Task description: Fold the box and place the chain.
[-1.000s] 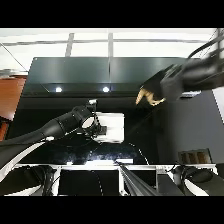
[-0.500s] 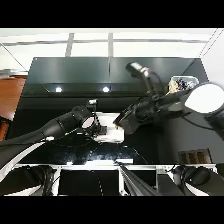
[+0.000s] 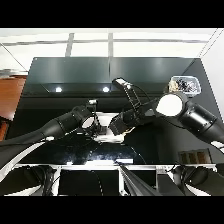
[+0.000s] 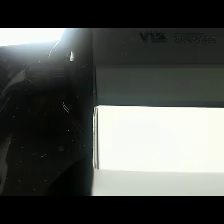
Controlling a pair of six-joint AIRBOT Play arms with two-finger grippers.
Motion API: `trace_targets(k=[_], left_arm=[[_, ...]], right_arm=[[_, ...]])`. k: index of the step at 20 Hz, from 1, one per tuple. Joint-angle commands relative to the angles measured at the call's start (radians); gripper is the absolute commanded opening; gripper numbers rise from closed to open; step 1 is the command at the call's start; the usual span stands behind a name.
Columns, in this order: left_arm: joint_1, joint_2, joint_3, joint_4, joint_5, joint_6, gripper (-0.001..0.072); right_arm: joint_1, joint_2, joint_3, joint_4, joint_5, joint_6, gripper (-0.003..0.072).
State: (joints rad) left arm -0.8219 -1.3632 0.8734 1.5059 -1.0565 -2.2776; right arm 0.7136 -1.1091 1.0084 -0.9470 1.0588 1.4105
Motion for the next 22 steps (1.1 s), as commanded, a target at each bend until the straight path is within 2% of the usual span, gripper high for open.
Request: trace_targets(k=[1, 3, 4, 5, 6, 9, 11, 14, 17, 18, 22], left_arm=[[0.000, 0.000, 0.001, 0.000, -0.003, 0.000, 0.0032], [-0.001, 0.000, 0.001, 0.000, -0.003, 0.000, 0.0032], [0.000, 0.000, 0.001, 0.000, -0.003, 0.000, 0.0032], [0.000, 0.000, 0.001, 0.000, -0.002, 0.000, 0.0032], [0.000, 0.000, 0.001, 0.000, -0.002, 0.000, 0.0032], [0.000, 0.000, 0.001, 0.002, -0.001, 0.000, 0.0032], [0.000, 0.000, 0.001, 0.001, -0.001, 0.000, 0.0032], [0.000, 0.000, 0.001, 0.001, -0.001, 0.000, 0.0032], [0.000, 0.000, 0.001, 0.001, 0.000, 0.000, 0.0032], [0.000, 0.000, 0.001, 0.001, 0.000, 0.000, 0.0032], [0.000, 0.000, 0.001, 0.001, -0.001, 0.000, 0.0032]], right_arm=[[0.003, -0.010, -0.002, -0.087, -0.009, 0.037, 0.0025], [0.003, -0.011, -0.002, -0.086, -0.009, 0.037, 0.0030], [0.005, -0.011, -0.002, -0.083, -0.009, 0.037, 0.0198], [0.004, -0.011, -0.002, -0.087, -0.009, 0.058, 0.0474], [-0.005, -0.008, -0.002, -0.095, -0.001, 0.086, 0.0609], [-0.089, 0.045, -0.002, -0.171, 0.103, 0.104, 0.0603], [-0.174, 0.107, -0.006, -0.318, 0.171, 0.145, 0.0603], [-0.338, 0.187, -0.066, -0.524, 0.150, 0.249, 0.0603], [-0.502, 0.177, -0.172, -0.653, 0.003, 0.454, 0.0605], [-0.552, 0.159, -0.208, -0.654, -0.083, 0.489, 0.0698], [-0.646, 0.010, -0.214, -0.568, -0.372, 0.541, 0.0707]])
